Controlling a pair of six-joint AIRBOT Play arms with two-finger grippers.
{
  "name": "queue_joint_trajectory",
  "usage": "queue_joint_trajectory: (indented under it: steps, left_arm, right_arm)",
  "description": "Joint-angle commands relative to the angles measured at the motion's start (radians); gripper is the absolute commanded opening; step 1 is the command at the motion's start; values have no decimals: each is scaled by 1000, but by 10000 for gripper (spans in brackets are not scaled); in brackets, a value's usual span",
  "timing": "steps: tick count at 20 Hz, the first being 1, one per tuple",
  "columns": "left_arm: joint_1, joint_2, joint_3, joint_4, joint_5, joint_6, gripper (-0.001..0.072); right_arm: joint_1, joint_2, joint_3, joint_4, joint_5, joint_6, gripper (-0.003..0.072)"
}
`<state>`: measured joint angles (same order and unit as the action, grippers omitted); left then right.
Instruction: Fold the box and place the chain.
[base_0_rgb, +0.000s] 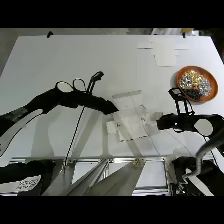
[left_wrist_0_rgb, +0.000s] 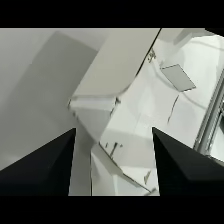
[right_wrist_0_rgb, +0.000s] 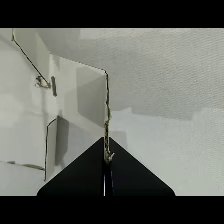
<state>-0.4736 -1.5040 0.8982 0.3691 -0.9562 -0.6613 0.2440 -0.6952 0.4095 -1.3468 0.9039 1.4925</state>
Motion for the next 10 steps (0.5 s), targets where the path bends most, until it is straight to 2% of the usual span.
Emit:
queue_joint_trajectory:
  steps: [1,5,7,9,10]
  left_arm:
    - [-20,-81,55,0,-19,74,514]
    - [-21,-119,55,68,-98,108,513]
    - [-32,-124,55,66,-91,152,502]
    - [-51,-130,55,66,-88,196,423]
    - [-59,-134,55,66,-79,212,410]
  right_arm:
    - [1,1,-1,2,5,0,16]
    - [1,1,-1,2,5,0,16]
    - [1,1,-1,2,5,0,16]
    - [1,1,-1,2,5,0,16]
    - [1,1,-1,2,5,0,16]
